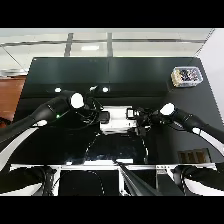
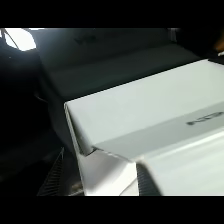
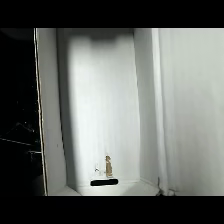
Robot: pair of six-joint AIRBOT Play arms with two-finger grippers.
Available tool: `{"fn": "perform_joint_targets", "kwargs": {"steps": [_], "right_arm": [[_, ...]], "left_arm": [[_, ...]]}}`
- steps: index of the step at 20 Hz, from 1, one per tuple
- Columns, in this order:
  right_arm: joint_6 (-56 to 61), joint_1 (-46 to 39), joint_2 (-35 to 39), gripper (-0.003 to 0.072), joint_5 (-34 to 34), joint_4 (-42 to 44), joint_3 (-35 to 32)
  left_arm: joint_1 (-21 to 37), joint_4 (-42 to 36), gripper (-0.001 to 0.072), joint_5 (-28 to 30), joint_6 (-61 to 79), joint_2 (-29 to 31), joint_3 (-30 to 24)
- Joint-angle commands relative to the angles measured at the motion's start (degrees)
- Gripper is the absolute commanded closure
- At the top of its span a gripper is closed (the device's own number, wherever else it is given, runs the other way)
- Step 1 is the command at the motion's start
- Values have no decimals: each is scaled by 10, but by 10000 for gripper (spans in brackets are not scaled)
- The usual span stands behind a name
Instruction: Fold the box and place the chain.
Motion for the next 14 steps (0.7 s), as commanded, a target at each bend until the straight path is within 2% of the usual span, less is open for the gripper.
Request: {"fn": "perform_joint_targets", "kwargs": {"steps": [1, 4, 8, 14], "right_arm": [[2, 1, 0, 558, -2, 0, 0], [2, 1, 0, 558, -2, 0, 0], [2, 1, 0, 559, -2, 0, 0], [2, 1, 0, 558, -2, 0, 0]], "left_arm": [[-24, 52, 206, 8, -46, -4, 10], [-42, 99, 206, 0, -73, -13, 23], [-57, 172, 207, -69, -120, -40, 44], [-74, 184, 207, -92, -192, -75, 92]]}}
